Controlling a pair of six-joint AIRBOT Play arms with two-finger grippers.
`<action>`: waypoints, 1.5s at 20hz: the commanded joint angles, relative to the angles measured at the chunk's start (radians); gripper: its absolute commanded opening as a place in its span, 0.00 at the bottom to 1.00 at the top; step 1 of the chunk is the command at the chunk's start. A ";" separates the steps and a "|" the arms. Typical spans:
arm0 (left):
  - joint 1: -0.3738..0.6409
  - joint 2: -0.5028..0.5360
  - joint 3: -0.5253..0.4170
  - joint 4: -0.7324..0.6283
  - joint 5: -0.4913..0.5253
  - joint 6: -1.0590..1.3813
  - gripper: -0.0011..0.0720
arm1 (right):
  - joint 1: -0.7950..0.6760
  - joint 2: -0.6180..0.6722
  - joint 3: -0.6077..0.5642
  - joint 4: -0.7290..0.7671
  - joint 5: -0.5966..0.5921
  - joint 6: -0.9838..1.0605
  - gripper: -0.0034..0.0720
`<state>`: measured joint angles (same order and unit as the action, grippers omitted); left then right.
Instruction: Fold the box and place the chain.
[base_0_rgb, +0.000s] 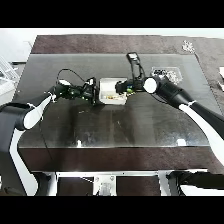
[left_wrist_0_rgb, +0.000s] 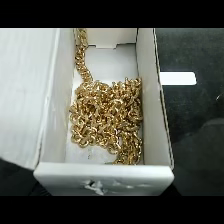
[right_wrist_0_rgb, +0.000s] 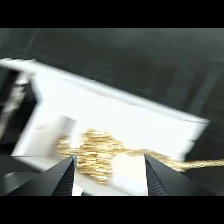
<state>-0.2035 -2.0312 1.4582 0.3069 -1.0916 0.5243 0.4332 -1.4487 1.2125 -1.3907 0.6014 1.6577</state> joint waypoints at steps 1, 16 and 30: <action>0.001 0.000 0.000 0.000 0.000 0.000 0.74 | -0.112 0.035 -0.053 -0.096 -0.010 0.078 0.72; 0.001 0.000 0.000 0.000 0.003 0.000 0.74 | -0.406 -0.263 -0.013 0.030 -0.321 0.269 0.72; 0.001 0.000 0.000 0.000 0.003 0.000 0.74 | -0.333 -0.034 0.095 0.027 -0.238 0.100 0.07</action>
<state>-0.2035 -2.0312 1.4582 0.3065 -1.0889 0.5240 0.0643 -1.6424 1.3041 -1.3621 0.3542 1.8465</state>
